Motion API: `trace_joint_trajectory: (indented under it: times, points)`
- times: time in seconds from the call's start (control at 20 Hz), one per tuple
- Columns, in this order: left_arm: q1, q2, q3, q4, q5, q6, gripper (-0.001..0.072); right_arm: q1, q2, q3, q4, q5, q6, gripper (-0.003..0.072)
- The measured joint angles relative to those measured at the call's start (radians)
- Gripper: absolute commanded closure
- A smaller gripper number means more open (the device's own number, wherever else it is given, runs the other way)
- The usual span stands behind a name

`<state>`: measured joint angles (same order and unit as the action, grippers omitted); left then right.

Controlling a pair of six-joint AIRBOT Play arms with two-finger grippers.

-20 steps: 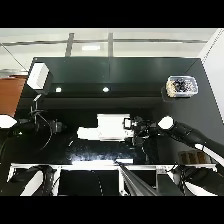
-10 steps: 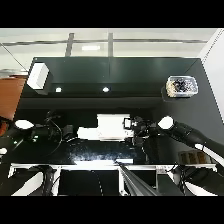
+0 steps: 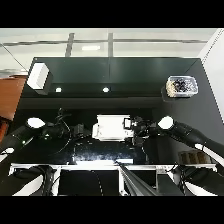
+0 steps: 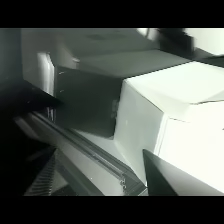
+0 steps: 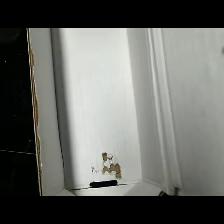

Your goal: Fold the box and place the chain.

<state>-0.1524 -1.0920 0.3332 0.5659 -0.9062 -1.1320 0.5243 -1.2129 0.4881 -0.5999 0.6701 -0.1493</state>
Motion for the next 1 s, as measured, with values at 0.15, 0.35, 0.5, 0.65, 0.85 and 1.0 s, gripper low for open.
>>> trace_joint_trajectory:
  times: [0.15,0.35,0.5,0.65,0.85,1.0]
  points:
    - [-0.005,-0.002,0.045,0.044,-0.014,0.010,0.0003,0.000,0.000,0.000,0.000,0.000,0.000,0.0145]
    - [-0.009,-0.002,0.120,0.057,-0.078,0.015,0.0003,0.000,0.000,0.000,0.000,0.000,0.000,0.0145]
    - [-0.029,-0.001,0.161,0.055,-0.111,0.006,0.0003,0.000,0.000,0.000,0.000,0.000,0.000,0.0145]
    - [-0.085,-0.001,0.179,0.053,-0.131,-0.024,0.0005,0.000,0.000,0.000,0.000,0.000,0.000,0.0146]
    - [-0.184,-0.001,0.187,0.053,-0.072,-0.098,0.0007,0.000,0.000,0.000,0.000,0.000,0.000,0.0145]
    - [-0.265,-0.001,0.190,0.078,0.002,-0.179,0.0008,0.000,0.000,0.000,0.000,0.000,0.000,0.0145]
